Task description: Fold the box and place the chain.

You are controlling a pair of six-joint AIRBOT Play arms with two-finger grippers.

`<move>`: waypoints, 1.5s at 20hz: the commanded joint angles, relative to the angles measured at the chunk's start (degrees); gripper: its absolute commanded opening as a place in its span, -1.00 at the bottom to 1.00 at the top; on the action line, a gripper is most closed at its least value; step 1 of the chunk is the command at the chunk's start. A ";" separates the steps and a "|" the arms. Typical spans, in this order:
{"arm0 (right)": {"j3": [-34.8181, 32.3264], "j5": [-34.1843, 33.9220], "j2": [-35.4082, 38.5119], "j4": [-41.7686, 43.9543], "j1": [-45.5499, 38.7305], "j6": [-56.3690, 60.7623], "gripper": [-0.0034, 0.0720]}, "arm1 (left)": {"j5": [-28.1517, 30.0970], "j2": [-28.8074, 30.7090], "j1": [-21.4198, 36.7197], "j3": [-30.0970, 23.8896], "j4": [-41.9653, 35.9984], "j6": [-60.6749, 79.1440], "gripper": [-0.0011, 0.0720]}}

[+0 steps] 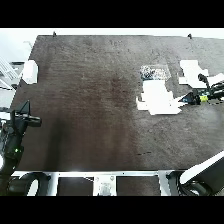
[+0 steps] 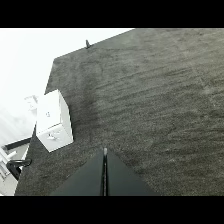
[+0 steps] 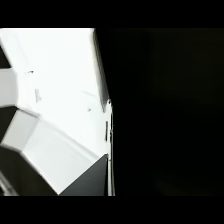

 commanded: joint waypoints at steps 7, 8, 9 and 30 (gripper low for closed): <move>-21.42 -6.23 8.50 8.85 4.70 -3.69 -0.90 | 0.00 0.04 -0.02 0.00 0.04 0.02 -0.91; -24.79 -9.66 10.14 10.95 7.08 -3.80 -0.90 | 0.00 0.04 -0.02 0.00 0.02 0.02 -0.91; -27.61 -13.00 11.50 13.70 9.68 -3.74 -0.91 | 0.00 0.04 -0.02 0.00 0.02 0.02 -0.91; -27.82 -37.92 13.79 21.59 35.69 -2.23 -0.90 | -1.38 0.04 -0.02 0.17 -0.07 -0.02 -0.91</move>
